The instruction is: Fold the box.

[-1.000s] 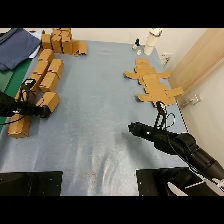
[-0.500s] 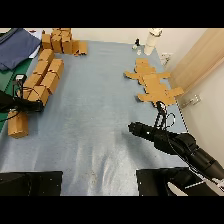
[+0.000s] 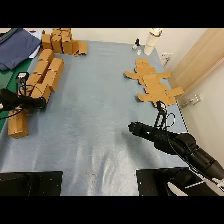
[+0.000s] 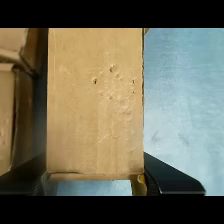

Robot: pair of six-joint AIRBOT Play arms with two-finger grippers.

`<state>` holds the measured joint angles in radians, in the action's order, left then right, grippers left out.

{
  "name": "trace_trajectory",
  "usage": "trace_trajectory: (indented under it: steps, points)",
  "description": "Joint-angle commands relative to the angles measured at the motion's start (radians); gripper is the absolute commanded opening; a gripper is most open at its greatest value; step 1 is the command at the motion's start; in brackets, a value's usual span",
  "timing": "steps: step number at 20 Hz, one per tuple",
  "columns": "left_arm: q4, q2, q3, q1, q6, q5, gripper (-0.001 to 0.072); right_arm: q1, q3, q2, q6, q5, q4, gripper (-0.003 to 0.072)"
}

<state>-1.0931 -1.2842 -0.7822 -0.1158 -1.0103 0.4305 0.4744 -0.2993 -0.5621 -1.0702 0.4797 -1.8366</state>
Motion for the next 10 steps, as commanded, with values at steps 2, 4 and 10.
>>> trace_trajectory:
  steps: [2, 4, 10]
  points:
    - [0.004, -0.087, -0.071, 0.037, -0.002, -0.039, 0.0475, 0.000, -0.001, 0.000, 0.000, -0.001, 0.000, 0.0003]
    - [0.025, -0.137, -0.124, 0.041, -0.004, -0.037, 0.0475, 0.000, -0.001, 0.000, 0.000, -0.001, 0.000, 0.0003]
    - [0.056, -0.226, -0.235, 0.041, -0.004, -0.038, 0.0474, 0.000, -0.001, 0.000, 0.000, -0.001, 0.000, 0.0003]
